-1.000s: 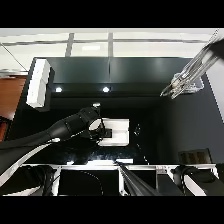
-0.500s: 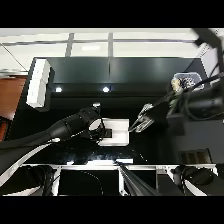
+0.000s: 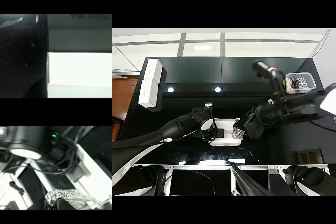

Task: Fold the box and place the chain.

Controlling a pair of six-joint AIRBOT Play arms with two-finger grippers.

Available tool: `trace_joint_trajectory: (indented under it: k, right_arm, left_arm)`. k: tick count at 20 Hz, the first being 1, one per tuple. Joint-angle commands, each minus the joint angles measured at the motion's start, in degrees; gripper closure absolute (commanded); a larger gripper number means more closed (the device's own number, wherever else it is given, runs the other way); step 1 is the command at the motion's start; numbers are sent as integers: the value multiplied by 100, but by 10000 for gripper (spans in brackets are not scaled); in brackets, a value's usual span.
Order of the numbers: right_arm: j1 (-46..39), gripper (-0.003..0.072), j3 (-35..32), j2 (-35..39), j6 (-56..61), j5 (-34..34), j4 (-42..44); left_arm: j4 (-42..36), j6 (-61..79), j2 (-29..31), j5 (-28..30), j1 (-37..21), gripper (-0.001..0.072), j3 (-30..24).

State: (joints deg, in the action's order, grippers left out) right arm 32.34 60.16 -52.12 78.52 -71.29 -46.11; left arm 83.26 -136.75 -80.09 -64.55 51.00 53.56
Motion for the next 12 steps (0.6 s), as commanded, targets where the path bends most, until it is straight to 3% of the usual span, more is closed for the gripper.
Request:
trace_joint_trajectory:
  k: [1,6,10,12]
  right_arm:
    - [57,642,-479,-251,-13,372,-46]
    - [57,643,-940,-417,-13,863,55]
    - [55,630,-946,-645,-33,837,234]
    - [-57,197,-946,-645,-35,706,87]
  left_arm:
    - [2,2,0,0,0,681,0]
    - [2,2,0,2,0,681,0]
    - [2,2,0,0,0,681,0]
    - [0,2,0,0,0,681,0]
